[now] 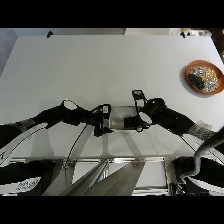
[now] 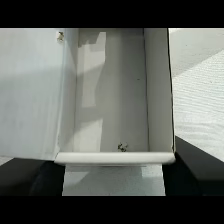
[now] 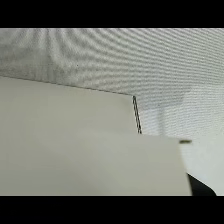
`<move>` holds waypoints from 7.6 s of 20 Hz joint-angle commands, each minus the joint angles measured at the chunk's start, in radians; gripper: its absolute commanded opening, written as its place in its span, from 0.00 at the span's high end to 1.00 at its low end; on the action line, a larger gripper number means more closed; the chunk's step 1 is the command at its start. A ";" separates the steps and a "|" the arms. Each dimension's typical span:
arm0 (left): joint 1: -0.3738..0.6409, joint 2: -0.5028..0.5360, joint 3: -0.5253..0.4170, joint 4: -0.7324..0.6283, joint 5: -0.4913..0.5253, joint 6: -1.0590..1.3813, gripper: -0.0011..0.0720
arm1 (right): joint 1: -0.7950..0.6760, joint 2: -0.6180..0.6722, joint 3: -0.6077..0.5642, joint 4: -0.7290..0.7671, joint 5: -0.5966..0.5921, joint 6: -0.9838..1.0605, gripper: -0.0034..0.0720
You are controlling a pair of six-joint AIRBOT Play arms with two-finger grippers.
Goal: Fold the box and place the chain.
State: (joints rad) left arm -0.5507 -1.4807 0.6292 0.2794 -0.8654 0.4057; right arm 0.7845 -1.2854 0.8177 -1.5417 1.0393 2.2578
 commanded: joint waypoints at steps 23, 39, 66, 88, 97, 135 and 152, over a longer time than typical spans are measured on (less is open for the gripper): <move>0.000 0.000 0.000 0.000 -0.002 0.001 0.89 | 0.028 -0.037 0.005 -0.052 0.041 0.154 0.63; 0.000 0.000 0.000 0.000 -0.003 0.001 0.89 | 0.033 -0.058 -0.002 -0.054 0.039 0.122 0.63; 0.000 0.000 0.000 0.000 -0.003 0.001 0.89 | -0.987 0.091 0.358 -0.100 -0.105 -0.753 0.53; 0.000 0.000 0.000 0.000 -0.003 0.001 0.89 | -1.157 -0.465 0.595 0.038 -0.205 -0.618 0.65; 0.000 0.000 0.000 0.000 -0.003 0.001 0.89 | -1.158 -0.484 0.595 0.045 -0.155 -0.616 0.93; 0.000 0.000 0.000 0.000 -0.003 0.001 0.89 | -0.768 0.566 0.531 0.577 0.469 -0.878 0.93; 0.000 0.000 0.000 0.000 -0.003 0.001 0.89 | -0.249 0.513 0.145 0.426 0.036 -0.764 0.93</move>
State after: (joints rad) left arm -0.5510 -1.4807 0.6292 0.2790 -0.8688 0.4065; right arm 0.4671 -0.7460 1.0229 -1.0431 1.1519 1.4559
